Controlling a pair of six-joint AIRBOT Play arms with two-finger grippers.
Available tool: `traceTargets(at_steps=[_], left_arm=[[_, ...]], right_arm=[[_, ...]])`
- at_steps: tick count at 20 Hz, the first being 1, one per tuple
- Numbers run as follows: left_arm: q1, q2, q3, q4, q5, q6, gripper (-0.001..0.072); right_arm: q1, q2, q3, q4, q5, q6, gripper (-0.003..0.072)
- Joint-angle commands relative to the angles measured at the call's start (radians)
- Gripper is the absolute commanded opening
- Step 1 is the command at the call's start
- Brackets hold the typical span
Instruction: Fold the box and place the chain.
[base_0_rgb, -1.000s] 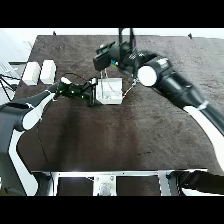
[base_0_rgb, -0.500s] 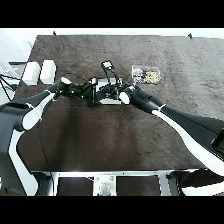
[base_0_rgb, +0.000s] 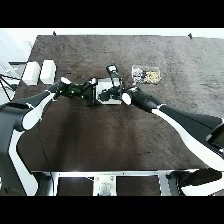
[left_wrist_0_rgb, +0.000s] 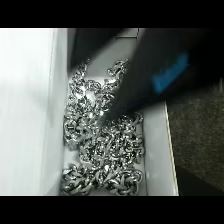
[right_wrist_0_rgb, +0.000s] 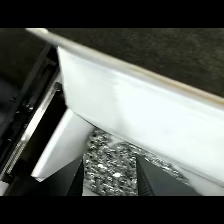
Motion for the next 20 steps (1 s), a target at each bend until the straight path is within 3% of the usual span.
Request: traceTargets(at_steps=[1,5,7,8,11,13,17,20], left_arm=[[0.0,0.0,0.0,0.0,0.001,0.0,0.0531],[0.0,0.0,0.0,0.0,0.001,0.0,0.0531],[0.0,0.0,0.0,0.0,0.001,0.001,0.0532],[0.0,0.0,0.0,0.0,0.001,0.0,0.0531],[0.0,0.0,0.0,0.0,0.002,0.001,0.0531],[0.0,0.0,0.0,0.0,0.001,0.001,0.0531],[0.0,0.0,0.0,0.0,0.001,0.0,0.0532],[0.0,0.0,0.0,0.0,0.001,0.0,0.0531]], right_arm=[[-0.024,0.1,0.0,-0.003,0.005,-0.007,0.0374],[-0.083,0.235,-0.001,-0.045,0.088,-0.042,0.0377],[-0.165,0.244,-0.004,-0.044,0.134,-0.042,0.0482],[-0.213,0.235,-0.017,-0.042,0.132,-0.04,0.0483],[-0.364,0.14,-0.03,0.056,0.109,-0.05,0.0498],[-0.428,0.058,-0.025,0.204,0.091,-0.145,0.0498],[-0.467,-0.072,0.039,0.487,0.091,-0.412,0.05],[-0.467,-0.143,0.121,0.515,0.134,-0.432,0.05]])
